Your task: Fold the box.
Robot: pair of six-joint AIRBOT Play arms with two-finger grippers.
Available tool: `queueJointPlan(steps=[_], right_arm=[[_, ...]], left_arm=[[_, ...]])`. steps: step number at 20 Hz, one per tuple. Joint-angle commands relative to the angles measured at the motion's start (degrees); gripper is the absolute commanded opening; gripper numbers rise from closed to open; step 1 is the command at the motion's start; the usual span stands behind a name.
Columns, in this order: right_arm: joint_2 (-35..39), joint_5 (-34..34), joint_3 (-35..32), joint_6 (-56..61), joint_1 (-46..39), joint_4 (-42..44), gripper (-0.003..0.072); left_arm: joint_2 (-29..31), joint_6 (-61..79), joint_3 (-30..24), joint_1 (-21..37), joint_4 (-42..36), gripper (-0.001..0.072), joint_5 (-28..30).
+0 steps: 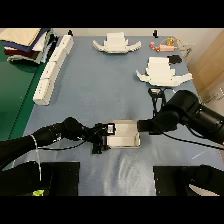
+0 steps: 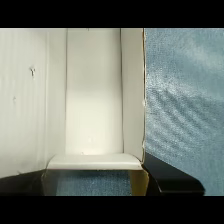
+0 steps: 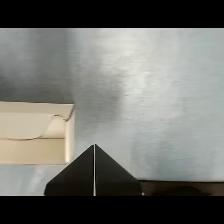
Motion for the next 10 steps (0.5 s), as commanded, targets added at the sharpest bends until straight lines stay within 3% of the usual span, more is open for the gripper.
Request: queueJointPlan(steps=[1,4,7,10], right_arm=[[0.1,0.7,-0.4,-10.8,-9.3,2.3,0.0002],[-4.1,4.7,-0.5,-23.6,-20.4,11.4,0.0002],[-11.1,7.8,-0.5,-40.5,-30.7,30.3,0.0002],[-19.1,6.1,0.1,-56.1,-36.2,46.8,0.0002]], left_arm=[[0.0,0.0,0.0,0.0,0.0,0.0522,0.0],[0.0,0.0,0.0,0.0,0.0,0.0522,0.0],[0.0,0.0,0.0,0.0,0.0,0.0522,0.0],[0.0,0.0,0.0,0.0,0.0,0.0522,0.0]])
